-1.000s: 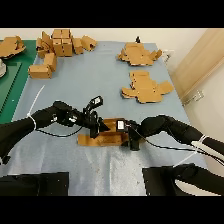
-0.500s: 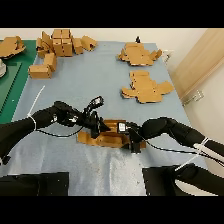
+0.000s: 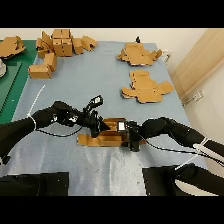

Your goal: Fold the box.

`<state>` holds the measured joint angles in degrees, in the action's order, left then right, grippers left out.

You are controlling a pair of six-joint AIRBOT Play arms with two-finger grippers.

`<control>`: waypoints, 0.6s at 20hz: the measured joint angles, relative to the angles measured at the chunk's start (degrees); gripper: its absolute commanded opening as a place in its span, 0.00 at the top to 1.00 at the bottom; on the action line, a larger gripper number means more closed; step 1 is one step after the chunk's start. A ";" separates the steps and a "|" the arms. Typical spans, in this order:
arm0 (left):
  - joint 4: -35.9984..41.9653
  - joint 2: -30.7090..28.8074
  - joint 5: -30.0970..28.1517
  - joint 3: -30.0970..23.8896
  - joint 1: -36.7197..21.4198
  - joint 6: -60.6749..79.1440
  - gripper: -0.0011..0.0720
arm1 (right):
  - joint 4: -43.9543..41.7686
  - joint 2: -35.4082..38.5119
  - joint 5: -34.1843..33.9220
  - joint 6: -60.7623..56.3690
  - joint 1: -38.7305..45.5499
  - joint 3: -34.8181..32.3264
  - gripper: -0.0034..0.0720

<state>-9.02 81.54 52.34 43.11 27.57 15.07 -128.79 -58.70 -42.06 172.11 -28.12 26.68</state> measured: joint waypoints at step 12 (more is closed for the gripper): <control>-0.13 0.00 0.22 0.00 -0.02 0.04 0.97 | -0.24 -2.60 2.62 -0.07 -0.24 0.00 0.20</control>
<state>-9.15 81.54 52.56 43.11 27.55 15.11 -129.03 -61.30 -39.44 172.05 -28.36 26.68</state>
